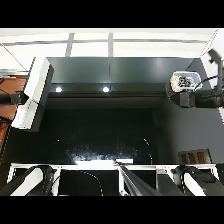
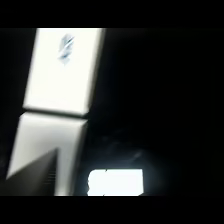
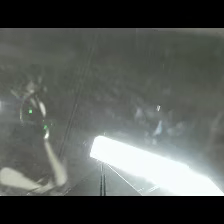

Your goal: Fold the box and place the chain.

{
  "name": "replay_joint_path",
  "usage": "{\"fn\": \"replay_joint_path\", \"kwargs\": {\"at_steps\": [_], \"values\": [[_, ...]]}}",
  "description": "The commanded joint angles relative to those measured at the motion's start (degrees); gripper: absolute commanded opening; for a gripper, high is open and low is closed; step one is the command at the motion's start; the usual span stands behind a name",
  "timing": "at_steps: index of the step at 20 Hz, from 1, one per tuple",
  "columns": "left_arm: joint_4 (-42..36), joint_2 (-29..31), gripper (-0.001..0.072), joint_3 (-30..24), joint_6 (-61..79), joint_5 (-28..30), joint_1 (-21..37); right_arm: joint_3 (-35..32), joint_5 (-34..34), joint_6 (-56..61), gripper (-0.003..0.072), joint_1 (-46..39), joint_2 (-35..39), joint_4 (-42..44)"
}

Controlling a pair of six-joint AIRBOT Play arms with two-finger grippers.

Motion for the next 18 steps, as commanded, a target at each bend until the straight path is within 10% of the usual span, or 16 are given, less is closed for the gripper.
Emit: {"fn": "replay_joint_path", "kwargs": {"at_steps": [1, 5, 10, 18], "values": [[-4.2, 8.5, 0.0086, 0.0, -5.6, -3.5, -6.6, 7.8, 3.7, 2.4, 0.0012, 2.6, 0.2, -6.0], [-3.9, 19.4, 0.0023, -0.6, -7.4, -4.9, -18.0, 5.7, -3.7, 4.1, 0.0006, 5.7, 7.8, -14.6], [-3.7, 31.1, 0.0023, -12.8, -9.9, 4.9, -31.8, -16.0, -22.1, 9.4, 0.0007, 8.4, 20.8, -23.8], [-1.4, 29.6, 0.0027, -20.1, -9.9, 7.5, -34.8, -30.4, -27.3, 9.3, 0.0014, 8.4, 20.1, -24.5]]}}
